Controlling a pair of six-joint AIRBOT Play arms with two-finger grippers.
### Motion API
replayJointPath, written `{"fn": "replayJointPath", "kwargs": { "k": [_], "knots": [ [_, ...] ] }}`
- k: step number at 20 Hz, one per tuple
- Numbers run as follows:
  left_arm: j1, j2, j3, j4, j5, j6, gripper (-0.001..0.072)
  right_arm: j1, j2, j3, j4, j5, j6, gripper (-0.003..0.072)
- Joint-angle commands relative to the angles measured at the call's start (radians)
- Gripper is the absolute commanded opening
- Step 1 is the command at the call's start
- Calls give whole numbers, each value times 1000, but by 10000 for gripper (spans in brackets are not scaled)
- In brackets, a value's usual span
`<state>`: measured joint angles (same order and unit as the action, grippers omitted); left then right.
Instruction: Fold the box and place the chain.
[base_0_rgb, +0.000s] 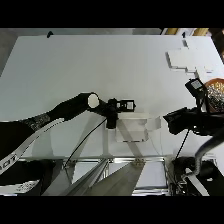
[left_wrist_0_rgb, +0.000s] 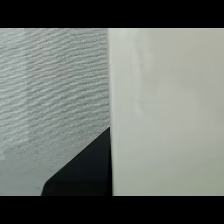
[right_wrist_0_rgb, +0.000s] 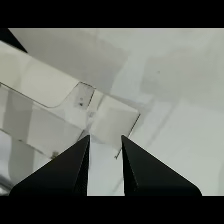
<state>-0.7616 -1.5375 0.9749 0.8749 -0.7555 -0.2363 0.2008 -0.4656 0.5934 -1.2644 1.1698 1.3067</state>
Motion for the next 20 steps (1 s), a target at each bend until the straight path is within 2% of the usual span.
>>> {"fn": "replayJointPath", "kwargs": {
  "k": [1, 2, 3, 4, 6, 10, 11, 14, 15, 17, 18, 19, 20],
  "knots": [
    [0, 0, -1, 5, 0, 1, 13, 1, 0, -1, 4, 97, -55, 222],
    [0, 0, -1, 5, -1, 1, 13, 1, 0, -2, 5, 116, -64, 208],
    [0, 0, -1, 5, -1, 1, 13, 1, 0, -2, 8, 136, -98, 126],
    [0, 0, -1, 5, 0, 1, 13, 1, 0, -4, 13, 150, -158, 78],
    [0, 0, -1, 4, -1, 1, 13, 1, 0, -22, 32, 154, -282, 19],
    [0, 0, -1, 4, 0, 1, 13, 25, -1, -131, 287, 132, -747, 20],
    [0, 0, -1, 4, -1, 1, 13, 57, -2, -167, 302, 97, -834, 20],
    [0, 0, -1, 5, -1, 1, 13, 156, -19, -259, 114, -5, -897, 23],
    [0, 0, -1, 4, -1, 1, 13, 195, -35, -278, 66, -5, -897, 80],
    [0, 0, -1, 4, -1, 1, 13, 275, -70, -313, 22, -45, -898, 298],
    [0, 0, -1, 4, -1, 1, 13, 308, -78, -327, 23, -104, -898, 454],
    [0, 0, -1, 4, 0, 1, 13, 327, -79, -340, 32, -194, -898, 576],
    [0, 0, -1, 4, -1, 1, 13, 342, -79, -350, 36, -283, -897, 640]
  ]
}}
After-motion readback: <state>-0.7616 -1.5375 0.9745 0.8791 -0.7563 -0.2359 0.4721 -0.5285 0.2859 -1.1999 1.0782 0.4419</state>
